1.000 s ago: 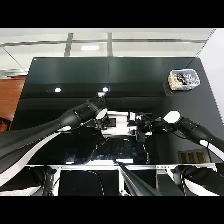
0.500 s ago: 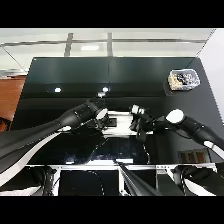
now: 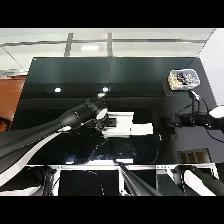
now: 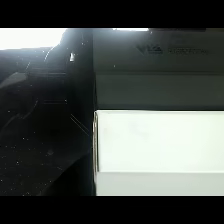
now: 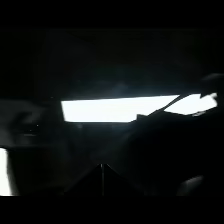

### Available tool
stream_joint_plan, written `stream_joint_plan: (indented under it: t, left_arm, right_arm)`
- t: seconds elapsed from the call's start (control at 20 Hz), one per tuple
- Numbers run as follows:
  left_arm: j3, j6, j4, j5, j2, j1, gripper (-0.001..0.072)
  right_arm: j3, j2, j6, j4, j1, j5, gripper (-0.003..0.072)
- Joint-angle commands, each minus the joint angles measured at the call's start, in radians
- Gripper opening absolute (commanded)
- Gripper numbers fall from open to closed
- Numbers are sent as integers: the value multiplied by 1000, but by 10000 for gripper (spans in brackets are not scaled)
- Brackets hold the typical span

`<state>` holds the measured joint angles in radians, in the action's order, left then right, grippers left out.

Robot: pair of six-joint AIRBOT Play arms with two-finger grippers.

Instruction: Fold the box and place the chain.

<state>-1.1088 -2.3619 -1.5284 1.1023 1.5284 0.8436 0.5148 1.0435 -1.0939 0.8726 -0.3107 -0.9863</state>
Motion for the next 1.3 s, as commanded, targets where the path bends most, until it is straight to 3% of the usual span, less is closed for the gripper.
stream_joint_plan:
  t: [0.0,0.2,0.35,0.45,0.65,0.7,0.75,0.8,1.05,1.1,1.15,1.25]
  left_arm:
    - [-1,1,0,-1,0,-1,30]
    - [-1,1,0,-1,0,-1,30]
    - [-1,1,0,-1,0,-1,30]
    - [-1,1,0,-1,0,-1,30]
    - [-1,1,0,0,0,-1,30]
    - [-1,1,0,0,0,-1,29]
    - [-1,1,0,0,0,-1,29]
    - [-1,1,0,0,0,-1,29]
    - [-1,1,0,-1,0,-1,30]
    - [-1,1,0,-1,0,-1,29]
    - [-1,1,0,-1,0,-1,29]
    - [-1,1,0,-1,0,-1,29]
  right_arm:
    - [-47,95,81,-234,-79,-142,20]
    - [-47,232,144,-275,161,-201,20]
    - [-40,251,176,-352,322,-126,20]
    - [-7,251,187,-338,369,-114,20]
    - [105,251,193,-270,369,-234,23]
    - [122,251,191,-277,369,-261,193]
    - [127,251,185,-296,369,-274,525]
    - [127,251,183,-312,369,-279,616]
    - [127,251,181,-426,370,-287,605]
    - [128,251,181,-446,375,-278,543]
    - [129,251,181,-455,388,-257,433]
    - [131,251,163,-453,433,-201,423]
